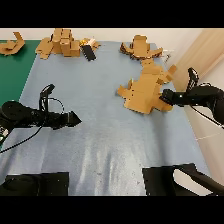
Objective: Fold the box.
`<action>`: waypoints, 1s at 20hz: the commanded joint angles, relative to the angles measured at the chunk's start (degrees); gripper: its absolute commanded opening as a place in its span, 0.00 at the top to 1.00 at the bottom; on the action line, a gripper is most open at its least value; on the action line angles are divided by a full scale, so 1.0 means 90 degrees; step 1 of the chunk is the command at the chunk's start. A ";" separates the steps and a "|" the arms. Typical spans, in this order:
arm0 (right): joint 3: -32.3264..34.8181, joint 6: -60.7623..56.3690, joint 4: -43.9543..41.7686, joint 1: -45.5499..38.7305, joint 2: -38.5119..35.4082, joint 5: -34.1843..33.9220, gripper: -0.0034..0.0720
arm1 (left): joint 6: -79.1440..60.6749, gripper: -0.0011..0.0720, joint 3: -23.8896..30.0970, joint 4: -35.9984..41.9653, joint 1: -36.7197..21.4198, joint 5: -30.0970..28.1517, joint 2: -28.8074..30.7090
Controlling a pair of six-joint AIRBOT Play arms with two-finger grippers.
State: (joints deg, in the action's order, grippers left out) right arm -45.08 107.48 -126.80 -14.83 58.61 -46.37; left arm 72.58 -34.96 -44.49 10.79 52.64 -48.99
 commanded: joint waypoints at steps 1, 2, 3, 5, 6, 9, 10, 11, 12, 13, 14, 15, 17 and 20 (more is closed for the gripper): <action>-0.0097 -0.0053 0.0010 0.0415 -0.0138 -0.0493 0.95 | 0.0005 0.08 0.0002 0.0024 -0.0007 0.0029 0.0005; -0.0119 -0.0056 0.0049 0.0478 -0.0236 -0.1088 0.95 | 0.0002 0.08 0.0002 0.0041 -0.0007 0.0058 0.0005; -0.0119 -0.0061 0.0100 0.0520 -0.0342 -0.1608 0.95 | 0.0002 0.08 0.0002 0.0044 -0.0005 0.0063 0.0005; -0.0114 -0.0143 0.0100 0.0544 -0.0551 -0.2645 0.95 | -0.0015 0.08 0.0002 0.0049 -0.0007 0.0087 0.0005; -0.0104 -0.0187 0.0109 0.0585 -0.0651 -0.3118 0.95 | -0.0022 0.08 0.0002 0.0046 -0.0007 0.0104 0.0005; 0.0250 -0.0350 0.0070 0.0906 -0.0918 -0.3412 0.95 | -0.0022 0.08 0.0002 0.0051 -0.0007 0.0102 0.0005; 0.0427 -0.0384 0.0051 0.1054 -0.0923 -0.3364 0.95 | -0.0022 0.08 0.0002 0.0073 -0.0007 0.0104 0.0005; 0.0636 -0.0447 0.0036 0.1224 -0.0901 -0.3245 0.95 | -0.0022 0.08 0.0002 0.0107 -0.0005 0.0104 0.0005; 0.0886 -0.0447 0.0024 0.1433 -0.0862 -0.2992 0.95 | -0.0022 0.08 0.0002 0.0141 -0.0005 0.0104 0.0005; 0.1105 -0.0447 0.0012 0.1647 -0.0816 -0.2671 0.95 | -0.0022 0.08 0.0002 0.0143 -0.0005 0.0104 0.0005; 0.1275 -0.0444 0.0010 0.1865 -0.0733 -0.2314 0.95 | -0.0022 0.08 0.0002 0.0141 -0.0005 0.0102 0.0005; 0.1353 -0.0444 0.0015 0.2052 -0.0639 -0.2050 0.95 | -0.0027 0.08 0.0002 0.0141 -0.0007 0.0104 0.0005; 0.1367 -0.0444 0.0022 0.2331 -0.0372 -0.1783 0.94 | -0.0141 0.08 0.0002 0.0141 -0.0005 0.0107 0.0005; 0.1367 -0.0444 0.0024 0.2409 0.0015 -0.1785 0.58 | -0.0141 0.08 0.0002 0.0143 -0.0005 0.0109 0.0005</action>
